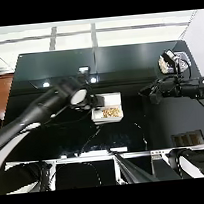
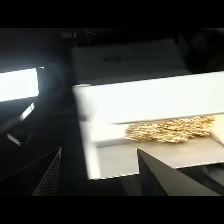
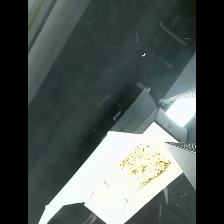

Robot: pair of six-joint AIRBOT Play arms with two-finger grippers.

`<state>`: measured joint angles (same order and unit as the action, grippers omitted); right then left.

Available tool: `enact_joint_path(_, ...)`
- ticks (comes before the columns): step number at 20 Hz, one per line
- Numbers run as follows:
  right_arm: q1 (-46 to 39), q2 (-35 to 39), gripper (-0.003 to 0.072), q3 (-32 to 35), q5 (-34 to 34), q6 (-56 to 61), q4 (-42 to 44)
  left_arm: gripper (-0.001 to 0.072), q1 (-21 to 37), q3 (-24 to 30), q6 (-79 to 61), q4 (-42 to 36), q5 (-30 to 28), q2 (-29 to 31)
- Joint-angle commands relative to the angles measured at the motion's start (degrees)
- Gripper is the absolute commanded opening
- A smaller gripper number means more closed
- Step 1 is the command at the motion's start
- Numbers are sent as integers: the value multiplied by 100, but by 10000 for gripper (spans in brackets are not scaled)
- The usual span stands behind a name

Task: Fold the box and place the chain.

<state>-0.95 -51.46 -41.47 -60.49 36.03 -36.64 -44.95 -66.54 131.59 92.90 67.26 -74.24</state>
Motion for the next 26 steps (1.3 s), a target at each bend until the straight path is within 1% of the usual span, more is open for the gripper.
enact_joint_path(1,-4,4,311,-4,72,0,-7,550,402,702,-22,192,-160,1047)
enact_joint_path(3,-4,4,311,-4,138,-2,-7,551,769,1325,-24,197,-302,1753)
enact_joint_path(5,-4,4,311,-4,238,-2,-7,551,1296,2057,-74,50,-492,2446)
enact_joint_path(6,-4,4,311,-4,269,0,-7,550,1611,2479,-273,-444,-741,2756)
enact_joint_path(7,-4,4,311,-4,269,0,-4,550,1893,2879,-800,-1220,-1117,2975)
enact_joint_path(8,-4,4,311,-4,269,0,-4,550,2159,3272,-1735,-2199,-1578,3128)
enact_joint_path(10,-4,4,311,-4,295,0,-4,550,2586,3777,-3731,-3908,-2225,3150)
enact_joint_path(11,-4,4,311,-4,319,0,-2,550,2769,3884,-4645,-4507,-2302,3077)
enact_joint_path(13,-4,4,311,-4,330,2,-4,553,3018,3901,-6183,-5169,-2166,2813)
enact_joint_path(16,0,4,311,-4,328,50,-4,566,3005,3901,-8207,-5285,-2127,2382)
enact_joint_path(19,0,4,311,-4,337,70,-7,566,3012,3873,-9261,-5292,-2433,1958)
enact_joint_path(20,0,4,310,-4,337,76,-4,586,3003,3836,-9709,-5292,-2479,1816)
enact_joint_path(21,0,4,310,-4,339,129,-4,677,2997,3805,-10201,-5292,-2470,1703)
enact_joint_path(22,0,4,310,-4,339,177,-7,715,2953,3775,-10596,-5233,-2444,1611)
enact_joint_path(25,0,4,310,-4,334,179,-7,715,2712,3729,-11138,-4599,-2262,1521)
enact_joint_path(26,0,4,310,-4,328,192,-4,715,2653,3672,-11451,-4527,-2122,1484)
